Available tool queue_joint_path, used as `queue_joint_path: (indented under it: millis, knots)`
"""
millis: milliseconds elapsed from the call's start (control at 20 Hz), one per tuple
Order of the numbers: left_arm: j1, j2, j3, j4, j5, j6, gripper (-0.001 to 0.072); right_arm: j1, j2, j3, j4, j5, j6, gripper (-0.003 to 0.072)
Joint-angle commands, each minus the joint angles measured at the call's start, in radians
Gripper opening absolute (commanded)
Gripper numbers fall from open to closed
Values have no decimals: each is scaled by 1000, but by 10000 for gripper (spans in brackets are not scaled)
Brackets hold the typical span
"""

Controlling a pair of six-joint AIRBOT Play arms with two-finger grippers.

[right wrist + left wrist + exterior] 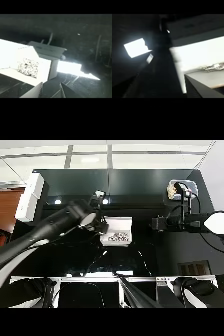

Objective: Fold the box and place the chain.

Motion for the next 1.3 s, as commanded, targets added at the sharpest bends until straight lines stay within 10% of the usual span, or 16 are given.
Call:
queue_joint_path:
  millis: [0, 200, 400, 650, 900, 1250]
  knots:
    - [101, 211, -139, 84, 28, 141, 638, 0, 1, 1, -29, -2, 1, 271]
    - [489, 403, -386, 37, 58, 185, 637, -2, 1, 1, -32, -1, 1, 271]
    - [789, 353, -497, -704, 174, 802, 634, -2, 1, 1, -39, -6, 2, 271]
    - [696, 234, -505, -1048, 121, 1954, 719, -2, 1, 1, -64, -14, 2, 271]
    - [511, 130, -497, -1028, 290, 2188, 719, -2, 1, 1, -70, -17, 2, 271]
    - [463, -37, -396, -1020, 280, 2241, 718, -2, 1, 1, -72, -25, 1, 271]
